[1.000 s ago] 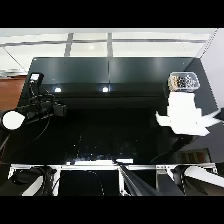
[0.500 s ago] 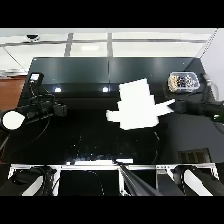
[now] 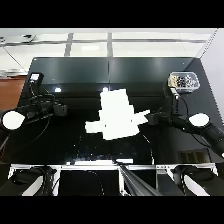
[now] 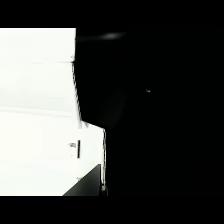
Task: Fold the box and place the chain.
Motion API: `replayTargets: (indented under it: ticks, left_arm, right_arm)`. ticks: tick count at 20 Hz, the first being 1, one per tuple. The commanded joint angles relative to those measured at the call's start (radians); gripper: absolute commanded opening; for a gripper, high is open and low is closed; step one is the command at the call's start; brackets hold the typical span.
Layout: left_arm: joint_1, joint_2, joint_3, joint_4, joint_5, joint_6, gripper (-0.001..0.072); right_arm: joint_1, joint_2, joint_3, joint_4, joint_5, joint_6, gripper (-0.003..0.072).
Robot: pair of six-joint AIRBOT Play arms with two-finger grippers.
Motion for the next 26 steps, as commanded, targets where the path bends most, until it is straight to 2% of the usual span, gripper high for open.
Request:
replayTargets:
  ticks: [1, 5, 7, 8, 10, 12, 14, 16, 17, 19, 21, 23, 24, 25, 26]
  left_arm:
    - [0.000, 0.000, 0.000, -0.012, 0.028, -0.001, 0.0026]
    - [0.000, -0.011, 0.000, -0.040, 0.083, -0.002, 0.0025]
    - [0.000, -0.035, 0.000, -0.113, 0.122, -0.004, 0.0028]
    - [0.000, -0.058, 0.000, -0.178, 0.153, -0.004, 0.0083]
    - [-0.002, -0.135, 0.001, -0.332, 0.177, -0.004, 0.0716]
    - [-0.001, -0.240, 0.024, -0.421, 0.101, 0.045, 0.0718]
    - [0.000, -0.378, 0.101, -0.507, -0.084, 0.130, 0.0718]
    - [0.000, -0.529, 0.192, -0.683, -0.276, 0.327, 0.0717]
    - [0.000, -0.602, 0.237, -0.746, -0.335, 0.369, 0.0715]
    - [-0.013, -0.716, 0.315, -0.730, -0.405, 0.367, 0.0711]
    - [-0.038, -0.791, 0.353, -0.738, -0.481, 0.414, 0.0703]
    - [-0.060, -0.840, 0.361, -0.827, -0.552, 0.553, 0.0688]
    - [-0.069, -0.858, 0.363, -0.876, -0.582, 0.615, 0.0666]
    - [-0.079, -0.878, 0.370, -0.900, -0.615, 0.660, 0.0574]
    - [-0.090, -0.896, 0.387, -0.876, -0.642, 0.679, 0.0527]
  right_arm:
    - [0.061, 0.002, -0.025, 0.008, -0.047, 0.003, 0.0016]
    - [0.072, 0.002, -0.025, 0.010, -0.052, 0.003, 0.0015]
    - [0.072, 0.002, -0.025, 0.011, -0.052, 0.003, 0.0016]
    - [0.072, 0.002, -0.025, 0.011, -0.052, 0.003, 0.0016]
    - [0.072, 0.002, -0.025, 0.011, -0.050, 0.003, 0.0016]
    - [0.072, 0.002, -0.025, 0.011, -0.049, 0.003, 0.0016]
    - [0.072, 0.002, -0.025, 0.011, -0.050, 0.003, 0.0016]
    - [0.072, 0.002, -0.025, 0.010, -0.050, 0.003, 0.0016]
    - [0.072, 0.002, -0.025, 0.011, -0.048, 0.003, 0.0016]
    - [0.072, 0.002, -0.025, 0.011, -0.034, 0.006, 0.0016]
    - [0.072, 0.002, -0.025, 0.011, -0.032, 0.006, 0.0016]
    - [0.072, 0.002, -0.025, 0.011, -0.033, 0.006, 0.0016]
    - [0.072, 0.002, -0.025, 0.011, -0.032, 0.006, 0.0016]
    - [0.072, 0.002, -0.025, 0.011, -0.031, 0.006, 0.0016]
    - [0.072, 0.002, -0.025, 0.011, -0.031, 0.006, 0.0016]
